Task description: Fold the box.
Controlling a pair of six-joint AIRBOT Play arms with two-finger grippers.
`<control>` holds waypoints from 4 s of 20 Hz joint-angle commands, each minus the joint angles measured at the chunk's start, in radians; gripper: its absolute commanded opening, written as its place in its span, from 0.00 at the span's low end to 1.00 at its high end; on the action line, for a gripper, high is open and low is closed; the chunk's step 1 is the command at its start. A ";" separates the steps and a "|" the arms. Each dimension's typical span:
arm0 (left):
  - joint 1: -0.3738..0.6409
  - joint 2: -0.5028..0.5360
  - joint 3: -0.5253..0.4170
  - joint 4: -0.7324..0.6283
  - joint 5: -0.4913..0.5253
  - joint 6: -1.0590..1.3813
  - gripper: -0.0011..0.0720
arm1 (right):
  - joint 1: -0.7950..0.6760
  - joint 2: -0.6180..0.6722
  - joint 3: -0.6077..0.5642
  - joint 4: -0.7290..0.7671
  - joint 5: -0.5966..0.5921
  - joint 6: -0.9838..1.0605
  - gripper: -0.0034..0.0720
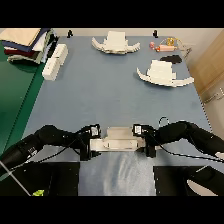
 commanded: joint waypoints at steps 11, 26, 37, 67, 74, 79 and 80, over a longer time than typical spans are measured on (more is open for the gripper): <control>-0.103 -0.195 0.035 -0.161 0.125 0.174 0.33 | 0.000 0.000 0.000 0.000 0.000 0.000 0.73; -0.180 -0.252 0.073 -0.272 0.227 0.222 0.15 | 0.000 0.000 0.000 0.000 0.000 0.000 0.73; -0.169 -0.203 0.073 -0.098 0.204 0.027 0.04 | 0.000 0.000 0.000 0.000 0.000 0.000 0.73; -0.167 -0.050 0.027 0.296 0.098 -1.792 0.04 | 0.000 0.000 0.000 0.000 0.000 0.000 0.73; -0.166 0.036 0.060 0.289 0.099 -1.775 0.04 | 0.000 0.000 0.000 0.000 0.000 0.000 0.73; -0.166 0.036 0.074 0.290 0.101 -1.774 0.54 | 0.000 0.000 0.000 0.000 0.000 0.000 0.73; -0.166 0.036 0.077 0.289 0.101 -1.773 0.54 | 0.000 0.000 0.000 0.000 0.000 0.000 0.73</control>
